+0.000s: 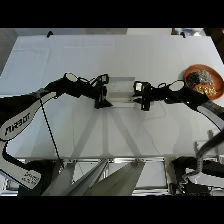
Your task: Fold the box and place the chain.
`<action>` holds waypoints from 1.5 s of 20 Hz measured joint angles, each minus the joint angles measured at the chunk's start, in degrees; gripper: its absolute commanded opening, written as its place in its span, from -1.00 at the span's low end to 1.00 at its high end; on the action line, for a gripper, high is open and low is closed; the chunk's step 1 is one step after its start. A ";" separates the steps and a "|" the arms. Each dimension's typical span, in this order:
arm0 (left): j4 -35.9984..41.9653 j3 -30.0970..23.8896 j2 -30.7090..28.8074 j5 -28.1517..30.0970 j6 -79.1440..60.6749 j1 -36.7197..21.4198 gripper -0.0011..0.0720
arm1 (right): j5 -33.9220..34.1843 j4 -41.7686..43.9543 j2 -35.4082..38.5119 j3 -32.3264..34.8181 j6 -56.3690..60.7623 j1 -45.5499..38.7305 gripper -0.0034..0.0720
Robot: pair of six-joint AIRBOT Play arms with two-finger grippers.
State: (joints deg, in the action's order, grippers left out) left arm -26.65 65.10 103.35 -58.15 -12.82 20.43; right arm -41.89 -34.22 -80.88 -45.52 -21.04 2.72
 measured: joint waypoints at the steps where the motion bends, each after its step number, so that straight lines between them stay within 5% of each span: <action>1: -0.02 0.00 0.00 0.00 0.00 0.00 -0.26 | 0.00 0.11 -0.02 0.00 0.00 0.00 0.15; 3: -0.02 0.00 0.00 0.00 0.00 0.00 -0.26 | -0.02 0.17 -0.09 0.00 0.00 0.00 0.13; 6: 0.04 0.00 0.00 0.02 0.07 0.00 -0.26 | 0.00 0.20 -0.13 0.00 0.22 0.00 -0.79; 7: 0.07 0.00 0.00 0.02 0.13 0.00 -0.26 | -0.33 0.37 -0.13 0.00 0.52 0.07 -0.88; 15: 0.07 0.00 0.00 0.02 0.07 0.00 -0.26 | -0.59 -2.08 2.27 0.02 4.70 0.09 -0.88; 22: 0.04 0.00 0.00 0.04 0.07 0.00 -0.26 | -0.76 -6.16 14.49 0.04 12.90 0.02 -0.88; 30: 0.04 0.00 0.00 0.04 0.02 0.02 -0.26 | -0.70 -22.73 31.85 5.27 41.92 -1.42 -0.89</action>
State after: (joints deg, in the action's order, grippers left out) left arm -26.61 65.10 103.35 -58.11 -12.80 20.45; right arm -42.59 -56.95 -49.04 -40.25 20.88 1.30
